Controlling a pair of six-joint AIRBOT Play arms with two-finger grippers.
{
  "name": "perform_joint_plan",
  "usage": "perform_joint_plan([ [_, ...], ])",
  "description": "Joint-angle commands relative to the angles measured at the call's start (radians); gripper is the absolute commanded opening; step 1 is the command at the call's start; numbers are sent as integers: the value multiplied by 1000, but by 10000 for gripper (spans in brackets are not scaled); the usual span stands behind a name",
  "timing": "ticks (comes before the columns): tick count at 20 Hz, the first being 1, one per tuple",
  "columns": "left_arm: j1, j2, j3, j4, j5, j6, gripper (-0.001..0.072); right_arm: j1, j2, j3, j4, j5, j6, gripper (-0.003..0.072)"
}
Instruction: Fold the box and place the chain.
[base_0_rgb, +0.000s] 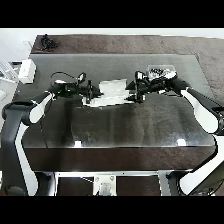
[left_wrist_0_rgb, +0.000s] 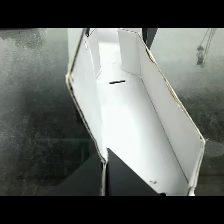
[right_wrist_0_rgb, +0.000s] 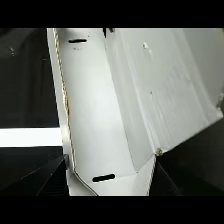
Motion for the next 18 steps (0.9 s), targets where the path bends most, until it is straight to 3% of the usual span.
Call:
perform_joint_plan([
  [1,0,0,0,0,1,0,23,3,-18,8,-5,58,3,603],
  [18,0,0,0,0,1,0,23,41,-86,29,22,63,-78,603],
])
